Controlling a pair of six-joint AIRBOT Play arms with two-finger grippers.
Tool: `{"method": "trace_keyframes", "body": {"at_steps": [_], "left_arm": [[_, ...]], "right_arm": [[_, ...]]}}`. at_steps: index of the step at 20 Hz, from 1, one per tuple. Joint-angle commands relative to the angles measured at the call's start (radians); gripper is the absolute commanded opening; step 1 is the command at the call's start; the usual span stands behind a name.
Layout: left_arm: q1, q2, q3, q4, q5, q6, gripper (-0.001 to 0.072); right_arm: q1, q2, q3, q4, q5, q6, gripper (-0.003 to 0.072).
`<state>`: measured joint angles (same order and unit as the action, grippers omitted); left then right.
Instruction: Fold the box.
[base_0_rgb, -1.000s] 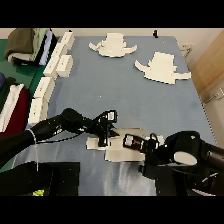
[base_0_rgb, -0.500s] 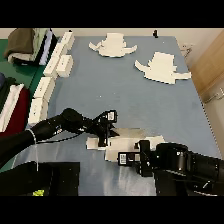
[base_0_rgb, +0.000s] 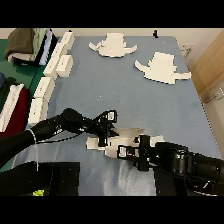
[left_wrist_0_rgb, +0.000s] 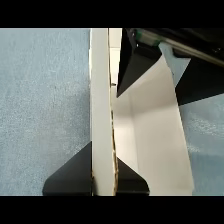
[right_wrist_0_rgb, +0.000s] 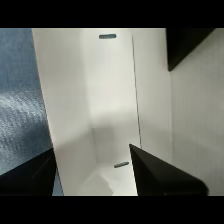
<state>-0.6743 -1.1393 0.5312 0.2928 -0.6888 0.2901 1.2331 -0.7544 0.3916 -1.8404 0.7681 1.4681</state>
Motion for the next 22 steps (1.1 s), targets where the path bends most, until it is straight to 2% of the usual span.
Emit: {"method": "trace_keyframes", "body": {"at_steps": [1,5,10,11,13,18,22], "left_arm": [[0.001,-0.001,0.001,0.000,0.000,0.000,0.0017],[0.001,-0.001,0.001,0.000,0.000,0.000,0.0017],[0.001,-0.001,0.001,0.000,0.000,0.000,0.0017],[0.000,-0.001,0.001,0.000,-0.001,0.000,0.0017],[0.001,-0.001,0.001,0.000,0.000,0.000,0.0017],[0.001,-0.001,0.001,0.000,0.000,0.000,0.0018],[0.001,-0.001,0.001,0.000,-0.001,0.000,0.0018]], "right_arm": [[-0.006,0.037,0.017,-0.138,0.066,0.310,0.0642],[-0.014,0.040,0.018,-0.156,0.062,0.513,0.0646],[-0.014,0.040,0.019,-0.141,0.100,0.563,0.0646],[-0.014,0.040,0.019,-0.136,0.107,0.567,0.0646],[-0.014,0.050,0.023,-0.122,0.126,0.566,0.0718],[-0.014,0.104,0.046,-0.119,0.193,0.541,0.0720],[-0.045,0.106,0.045,-0.118,0.193,0.390,0.0720]]}}
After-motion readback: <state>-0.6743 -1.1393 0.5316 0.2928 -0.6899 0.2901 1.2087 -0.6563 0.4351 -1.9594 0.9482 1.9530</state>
